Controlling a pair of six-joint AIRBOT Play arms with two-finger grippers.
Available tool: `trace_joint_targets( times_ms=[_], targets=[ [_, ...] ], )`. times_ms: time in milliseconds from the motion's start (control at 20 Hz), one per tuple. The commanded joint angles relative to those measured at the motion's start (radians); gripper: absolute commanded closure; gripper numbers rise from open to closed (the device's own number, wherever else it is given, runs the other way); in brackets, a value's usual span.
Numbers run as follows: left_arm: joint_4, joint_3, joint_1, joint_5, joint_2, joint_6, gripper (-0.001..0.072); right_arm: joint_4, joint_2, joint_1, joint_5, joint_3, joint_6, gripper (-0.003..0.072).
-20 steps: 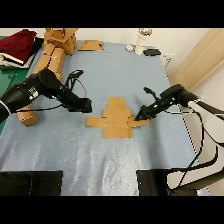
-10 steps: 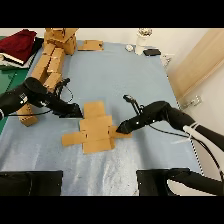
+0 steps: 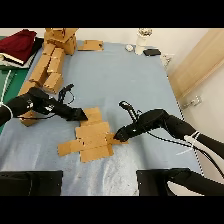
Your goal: Fold the box.
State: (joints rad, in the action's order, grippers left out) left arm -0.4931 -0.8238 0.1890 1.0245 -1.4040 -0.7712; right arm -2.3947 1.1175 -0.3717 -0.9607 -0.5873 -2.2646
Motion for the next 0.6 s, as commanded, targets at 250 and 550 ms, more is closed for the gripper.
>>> trace_joint_targets(
  times_ms=[250, 550],
  targets=[
    [0.096, 0.003, -0.018, 0.14, -0.044, 0.174, 0.0349, 0.015, -0.003, -0.004, 0.003, 0.003, 0.027, 0.0684],
    [0.157, 0.003, -0.018, 0.167, -0.084, 0.226, 0.0485, 0.028, -0.002, -0.004, 0.003, 0.003, 0.033, 0.0684]
  ],
)
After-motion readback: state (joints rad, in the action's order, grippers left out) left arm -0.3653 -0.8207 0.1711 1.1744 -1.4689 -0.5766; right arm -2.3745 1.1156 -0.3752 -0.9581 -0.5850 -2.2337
